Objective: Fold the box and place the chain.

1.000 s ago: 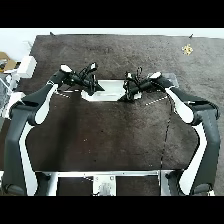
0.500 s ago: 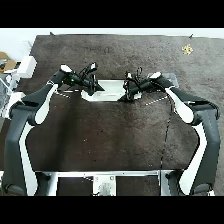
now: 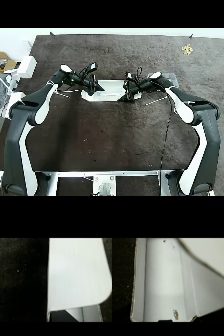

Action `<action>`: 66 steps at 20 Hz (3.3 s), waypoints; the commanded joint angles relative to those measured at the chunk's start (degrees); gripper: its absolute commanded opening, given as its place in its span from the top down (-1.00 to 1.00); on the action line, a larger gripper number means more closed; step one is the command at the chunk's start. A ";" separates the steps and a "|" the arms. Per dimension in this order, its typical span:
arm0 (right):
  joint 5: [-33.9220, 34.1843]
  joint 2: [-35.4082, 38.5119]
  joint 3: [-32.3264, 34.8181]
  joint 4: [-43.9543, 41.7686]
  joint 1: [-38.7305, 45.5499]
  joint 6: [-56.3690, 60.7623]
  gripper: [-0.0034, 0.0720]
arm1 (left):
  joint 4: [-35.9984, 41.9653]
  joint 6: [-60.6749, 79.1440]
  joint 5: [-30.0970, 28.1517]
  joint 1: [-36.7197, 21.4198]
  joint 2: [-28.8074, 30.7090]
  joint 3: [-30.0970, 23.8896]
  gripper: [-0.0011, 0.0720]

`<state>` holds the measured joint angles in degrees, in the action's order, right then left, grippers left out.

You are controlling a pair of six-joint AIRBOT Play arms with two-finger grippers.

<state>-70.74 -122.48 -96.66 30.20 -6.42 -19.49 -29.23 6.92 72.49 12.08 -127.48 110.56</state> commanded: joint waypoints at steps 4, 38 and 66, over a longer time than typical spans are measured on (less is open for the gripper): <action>0.02 -0.04 -0.07 0.00 -0.07 0.02 -0.24 | 0.63 0.15 1.22 0.02 0.02 0.02 -0.09; 0.00 -0.04 -0.04 0.00 -0.07 0.02 -0.24 | -5.29 -27.61 -8.46 0.37 3.45 0.90 0.95; 0.02 -0.04 -0.04 0.00 -0.07 0.02 -0.24 | -10.60 -18.32 9.03 -4.63 13.31 2.01 -0.80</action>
<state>-70.72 -122.48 -96.66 30.24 -6.46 -19.57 -36.95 -15.88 73.12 8.34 -114.98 112.22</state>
